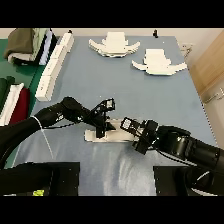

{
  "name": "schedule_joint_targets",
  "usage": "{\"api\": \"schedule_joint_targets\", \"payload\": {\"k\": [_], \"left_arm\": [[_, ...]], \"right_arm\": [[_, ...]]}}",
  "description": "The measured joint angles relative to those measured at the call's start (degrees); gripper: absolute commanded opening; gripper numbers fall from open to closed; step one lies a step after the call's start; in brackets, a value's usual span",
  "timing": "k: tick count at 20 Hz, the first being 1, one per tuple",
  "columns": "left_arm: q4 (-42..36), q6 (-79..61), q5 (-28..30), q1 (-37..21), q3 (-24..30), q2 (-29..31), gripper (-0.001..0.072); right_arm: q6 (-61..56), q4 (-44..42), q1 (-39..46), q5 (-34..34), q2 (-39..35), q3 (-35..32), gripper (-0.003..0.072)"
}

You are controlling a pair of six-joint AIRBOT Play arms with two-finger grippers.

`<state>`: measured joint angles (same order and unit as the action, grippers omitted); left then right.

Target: Fold the box.

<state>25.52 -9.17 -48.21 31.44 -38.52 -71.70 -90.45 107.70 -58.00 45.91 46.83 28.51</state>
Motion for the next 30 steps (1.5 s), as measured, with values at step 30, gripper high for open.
{"api": "schedule_joint_targets", "payload": {"k": [30], "left_arm": [[-0.04,0.00,0.02,0.00,0.00,0.00,0.0016]], "right_arm": [[80.91,-59.87,33.00,0.83,13.92,-0.70,0.0701]]}}
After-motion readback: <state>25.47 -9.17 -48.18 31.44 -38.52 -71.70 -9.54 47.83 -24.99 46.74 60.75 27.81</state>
